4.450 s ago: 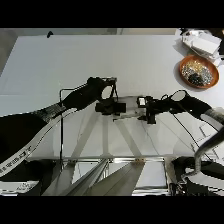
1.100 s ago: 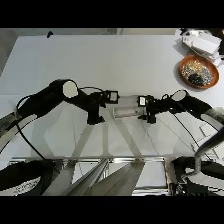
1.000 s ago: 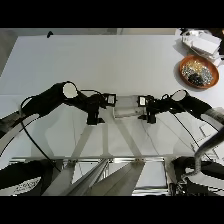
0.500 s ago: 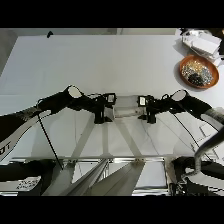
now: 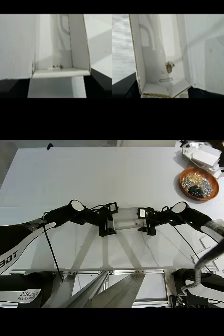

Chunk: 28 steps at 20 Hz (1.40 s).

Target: Fold the box and place the chain.

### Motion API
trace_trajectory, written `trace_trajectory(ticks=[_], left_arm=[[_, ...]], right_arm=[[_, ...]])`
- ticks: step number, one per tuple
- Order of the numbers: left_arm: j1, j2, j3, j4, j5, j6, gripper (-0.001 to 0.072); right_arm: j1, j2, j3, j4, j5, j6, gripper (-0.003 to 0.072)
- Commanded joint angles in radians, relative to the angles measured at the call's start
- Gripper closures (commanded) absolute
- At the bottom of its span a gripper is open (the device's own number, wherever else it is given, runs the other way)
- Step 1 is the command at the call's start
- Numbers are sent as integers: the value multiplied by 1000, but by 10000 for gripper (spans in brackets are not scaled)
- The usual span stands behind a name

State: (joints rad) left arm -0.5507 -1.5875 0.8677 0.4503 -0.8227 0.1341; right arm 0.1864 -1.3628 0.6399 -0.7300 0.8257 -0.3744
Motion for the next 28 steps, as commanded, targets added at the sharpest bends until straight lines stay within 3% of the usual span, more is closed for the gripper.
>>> trace_trajectory(ticks=[1, 5, 7, 8, 14, 15, 16, 23, 25, 28], left_arm=[[-17, -10, 0, -18, 23, -4, 12], [-17, -13, 0, -7, 20, -3, 26], [-16, -18, 0, 3, 14, -3, 139], [-16, -18, 0, 3, 15, -3, 157], [-9, -18, 0, 19, 14, -2, 146], [-5, -18, -2, 23, 11, -2, 99], [0, -18, -5, 24, 12, -2, 5], [4, -18, -5, -13, 12, 84, 27], [4, -18, -5, -14, 12, 83, 121], [3, -18, -5, -15, 12, 82, 145]], right_arm=[[0, 0, 0, 0, 0, 0, 284], [0, 0, 0, 0, 0, 0, 284], [0, 0, 0, 0, 0, 0, 284], [0, 0, 0, 0, 0, 0, 284], [0, 0, 0, 0, 0, 0, 284], [0, 0, 0, 0, 0, 0, 284], [0, 0, 0, 0, 0, 0, 284], [0, 0, 0, 0, 0, 0, 284], [0, 0, 0, 0, 0, 0, 284], [0, 0, 0, 0, 0, 0, 284]])
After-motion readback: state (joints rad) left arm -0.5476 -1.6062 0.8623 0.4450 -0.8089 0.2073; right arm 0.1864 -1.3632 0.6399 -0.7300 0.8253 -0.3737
